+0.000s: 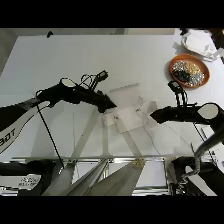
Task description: Fold the box and place the chain.
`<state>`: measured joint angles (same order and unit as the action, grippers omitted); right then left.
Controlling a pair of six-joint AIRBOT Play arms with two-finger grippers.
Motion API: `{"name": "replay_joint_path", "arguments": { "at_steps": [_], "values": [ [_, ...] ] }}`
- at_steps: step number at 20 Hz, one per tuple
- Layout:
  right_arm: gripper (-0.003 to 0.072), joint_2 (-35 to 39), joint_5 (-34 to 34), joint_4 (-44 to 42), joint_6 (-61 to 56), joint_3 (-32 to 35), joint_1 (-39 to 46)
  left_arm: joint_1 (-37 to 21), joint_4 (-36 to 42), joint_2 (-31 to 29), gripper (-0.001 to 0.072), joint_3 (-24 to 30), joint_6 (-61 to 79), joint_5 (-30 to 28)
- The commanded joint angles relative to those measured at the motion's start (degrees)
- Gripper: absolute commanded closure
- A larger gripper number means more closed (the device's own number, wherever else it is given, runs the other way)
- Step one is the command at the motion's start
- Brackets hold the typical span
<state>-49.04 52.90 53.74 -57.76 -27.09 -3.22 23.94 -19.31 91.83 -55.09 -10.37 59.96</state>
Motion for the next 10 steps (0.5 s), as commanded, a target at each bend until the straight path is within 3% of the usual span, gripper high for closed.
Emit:
{"name": "replay_joint_path", "arguments": {
  "at_steps": [1, 6, 10],
  "values": [
    [0.0316, 0.4, 7.5, 0.0, -2.0, -3.7, 0.0, 0.7, -5.9, -4.4, 0.0706, 0.0, 3.3, 1.2],
    [0.0318, 3.3, 25.8, 0.4, -4.7, -13.2, 0.0, 2.8, -13.0, -14.4, 0.0707, 0.0, 3.7, 5.1],
    [0.0328, 7.5, 35.5, 1.9, -5.5, -14.4, 0.0, 5.9, -18.2, -21.7, 0.0708, 0.0, 3.7, 5.0]
  ]
}}
